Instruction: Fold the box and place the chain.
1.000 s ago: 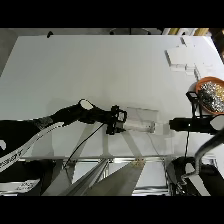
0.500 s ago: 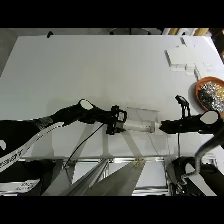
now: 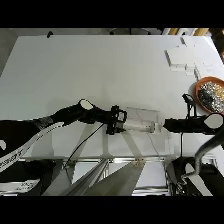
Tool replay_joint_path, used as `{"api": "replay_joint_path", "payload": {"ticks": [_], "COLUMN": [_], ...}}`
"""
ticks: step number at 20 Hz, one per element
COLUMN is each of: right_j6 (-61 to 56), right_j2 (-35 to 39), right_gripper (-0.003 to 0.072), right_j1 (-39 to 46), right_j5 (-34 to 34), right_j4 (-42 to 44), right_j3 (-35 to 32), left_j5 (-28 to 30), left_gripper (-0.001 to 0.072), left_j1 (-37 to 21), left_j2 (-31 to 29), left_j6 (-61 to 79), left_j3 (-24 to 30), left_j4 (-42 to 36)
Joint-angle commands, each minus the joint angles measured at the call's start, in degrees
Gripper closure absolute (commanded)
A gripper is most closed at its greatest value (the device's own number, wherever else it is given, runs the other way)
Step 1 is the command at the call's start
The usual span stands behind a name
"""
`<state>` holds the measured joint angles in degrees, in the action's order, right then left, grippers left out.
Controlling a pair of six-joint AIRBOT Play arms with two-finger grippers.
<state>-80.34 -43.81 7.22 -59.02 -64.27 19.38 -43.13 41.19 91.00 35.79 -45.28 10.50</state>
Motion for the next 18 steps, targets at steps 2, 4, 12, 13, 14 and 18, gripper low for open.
{"api": "replay_joint_path", "payload": {"ticks": [2, 4, 12, 13, 14, 18], "right_j6": [-3.7, -3.0, -1.7, -1.7, -1.7, -0.3], "right_j2": [-3.0, -4.0, -10.2, -10.3, -10.3, -10.2], "right_gripper": [0.0667, 0.0667, 0.0667, 0.0667, 0.0667, 0.0667], "right_j1": [4.1, 5.6, 5.6, 5.6, 5.6, 5.6], "right_j5": [-0.3, -0.3, -0.4, -0.3, 0.0, 0.2], "right_j4": [-2.3, -0.8, 5.2, 5.5, 5.9, 6.2], "right_j3": [0.0, 0.0, 0.0, 0.0, 0.0, 0.0], "left_j5": [0.0, 0.0, 0.0, 0.0, 0.0, 0.0], "left_gripper": [0.0641, 0.0641, 0.0641, 0.0641, 0.0641, 0.0641], "left_j1": [0.0, 0.0, 0.0, 0.0, 0.0, 0.0], "left_j2": [0.0, 0.0, 0.0, 0.0, 0.0, 0.0], "left_j6": [0.0, 0.0, 0.0, 0.0, 0.0, 0.0], "left_j3": [0.0, 0.0, 0.0, 0.0, 0.0, 0.0], "left_j4": [0.0, 0.0, 0.0, 0.0, 0.0, 0.0]}}
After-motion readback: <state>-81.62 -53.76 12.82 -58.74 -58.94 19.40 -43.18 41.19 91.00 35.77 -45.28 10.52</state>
